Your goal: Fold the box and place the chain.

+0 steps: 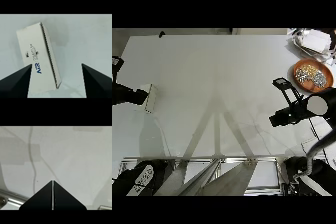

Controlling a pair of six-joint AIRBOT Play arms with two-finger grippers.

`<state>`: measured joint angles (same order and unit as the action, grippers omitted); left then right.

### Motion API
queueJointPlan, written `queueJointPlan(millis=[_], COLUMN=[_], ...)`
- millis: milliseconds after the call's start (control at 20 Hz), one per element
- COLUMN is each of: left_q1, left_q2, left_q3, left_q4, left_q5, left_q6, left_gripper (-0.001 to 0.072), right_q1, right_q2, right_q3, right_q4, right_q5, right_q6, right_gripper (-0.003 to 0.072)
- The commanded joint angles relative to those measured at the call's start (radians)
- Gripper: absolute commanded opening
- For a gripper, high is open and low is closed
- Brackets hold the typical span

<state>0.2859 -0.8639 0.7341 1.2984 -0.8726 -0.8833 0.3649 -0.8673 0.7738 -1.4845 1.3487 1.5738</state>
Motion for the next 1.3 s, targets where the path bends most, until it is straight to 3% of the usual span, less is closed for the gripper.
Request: queueJointPlan(millis=[0, 1250], left_q1=[-0.001, -0.001], left_q2=[0.0, 0.0], left_q3=[0.0, 0.0], left_q4=[0.0, -0.005], left_q5=[0.001, 0.021], left_q6=[0.0, 0.0], left_gripper=[0.069, 0.069], right_q1=[0.001, 0.001], right_q2=[0.001, 0.001], right_q3=[0.0, 0.0], right_q4=[0.0, 0.0], right_q5=[0.0, 0.0], right_q6=[0.0, 0.0], right_gripper=[0.0012, 0.0012])
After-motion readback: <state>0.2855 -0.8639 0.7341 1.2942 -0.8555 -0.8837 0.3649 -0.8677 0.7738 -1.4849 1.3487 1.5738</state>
